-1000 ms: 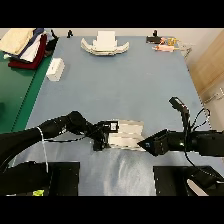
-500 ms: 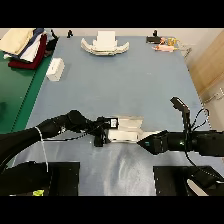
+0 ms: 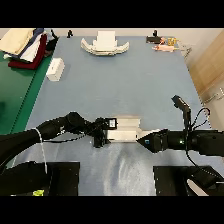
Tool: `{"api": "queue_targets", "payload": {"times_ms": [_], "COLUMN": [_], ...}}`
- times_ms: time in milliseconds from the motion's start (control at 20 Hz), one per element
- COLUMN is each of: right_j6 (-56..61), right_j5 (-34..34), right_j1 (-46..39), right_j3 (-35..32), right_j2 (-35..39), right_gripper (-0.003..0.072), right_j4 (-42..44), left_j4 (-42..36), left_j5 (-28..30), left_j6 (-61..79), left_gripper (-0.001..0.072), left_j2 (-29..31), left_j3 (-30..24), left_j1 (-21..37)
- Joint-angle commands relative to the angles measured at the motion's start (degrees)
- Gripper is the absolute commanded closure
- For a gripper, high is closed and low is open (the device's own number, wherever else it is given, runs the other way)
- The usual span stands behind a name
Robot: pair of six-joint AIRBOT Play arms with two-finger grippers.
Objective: Fold the box.
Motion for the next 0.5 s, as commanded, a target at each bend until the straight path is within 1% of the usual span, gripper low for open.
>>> {"api": "queue_targets", "payload": {"times_ms": [0, 300, 400, 450], "right_j6": [0.0, 0.3, 2.2, 1.8], "right_j5": [0.5, 0.4, 0.5, 0.6], "right_j1": [0.0, 0.1, 0.1, 0.1], "right_j3": [0.0, 0.0, 0.0, 0.0], "right_j2": [0.0, 0.0, -1.1, -2.3], "right_gripper": [-0.0034, -0.0034, -0.0034, 0.0012], "right_j4": [-0.1, -0.1, 0.1, 0.9], "left_j4": [0.5, 0.5, 0.5, 0.5], "left_j5": [-0.3, -0.3, -0.5, -0.4], "left_j6": [0.1, 0.2, 0.1, 0.1], "left_gripper": [0.0188, 0.0188, 0.0188, 0.0188], "left_j2": [-0.1, -0.1, -0.1, -0.1], "left_j3": [-0.8, -0.8, -0.8, -0.8], "left_j1": [-0.1, -0.1, -0.1, -0.1]}}
